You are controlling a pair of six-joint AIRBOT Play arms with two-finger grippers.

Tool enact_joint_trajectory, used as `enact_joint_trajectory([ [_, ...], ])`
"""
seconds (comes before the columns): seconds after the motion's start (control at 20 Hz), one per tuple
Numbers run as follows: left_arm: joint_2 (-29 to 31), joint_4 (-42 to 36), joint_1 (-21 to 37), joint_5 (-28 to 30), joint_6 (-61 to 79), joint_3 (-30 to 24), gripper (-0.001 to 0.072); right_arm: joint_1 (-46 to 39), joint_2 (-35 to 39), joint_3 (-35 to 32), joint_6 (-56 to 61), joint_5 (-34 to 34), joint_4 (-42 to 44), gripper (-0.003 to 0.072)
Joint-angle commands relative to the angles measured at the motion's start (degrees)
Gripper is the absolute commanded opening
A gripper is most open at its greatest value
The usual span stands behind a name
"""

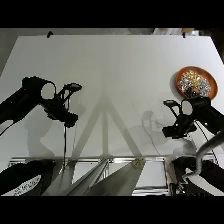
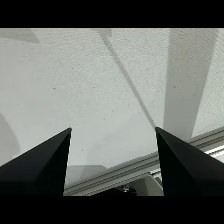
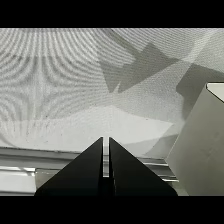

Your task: Fold the box and place the chain.

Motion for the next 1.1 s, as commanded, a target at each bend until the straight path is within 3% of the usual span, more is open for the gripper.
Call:
enact_joint_trajectory([
  [0.0,-0.02,0.0,-0.04,0.02,0.02,-0.02,0.0576,-0.02,-0.04,-0.02,0.02,0.02,0.0,0.0036],
  [0.4,-0.02,0.0,-0.02,0.02,0.02,-0.02,0.0576,-0.02,-0.04,-0.02,0.04,-0.35,0.44,0.0036],
  [0.55,-0.02,0.0,-0.02,0.02,0.02,-0.02,0.0576,-0.04,-0.04,0.28,-4.07,-7.41,0.37,0.0036],
  [0.7,-0.02,0.0,-0.02,0.02,0.02,-0.02,0.0576,-2.54,-0.04,6.73,-9.75,-1.36,-8.46,0.0035],
  [0.8,-0.02,0.0,-0.02,0.02,0.02,-0.02,0.0576,-9.31,-0.04,14.12,-9.86,0.07,-16.22,0.001],
  [0.9,-0.02,0.0,-0.04,0.02,0.02,-0.02,0.0576,-20.04,-0.07,20.11,-9.66,-3.02,-22.38,0.0013],
  [0.95,-0.02,0.0,-0.02,0.02,0.02,-0.02,0.0576,-25.57,-0.11,21.35,-8.66,-4.11,-23.21,0.0043],
  [1.0,-0.02,0.0,-0.02,0.02,0.02,-0.02,0.0576,-31.74,-0.42,21.4,-7.45,-5.95,-22.45,0.0268],
  [1.05,-0.02,-0.02,-0.04,0.02,0.02,-0.02,0.0576,-37.05,-1.44,21.4,-7.61,-6.38,-22.43,0.0397],
])
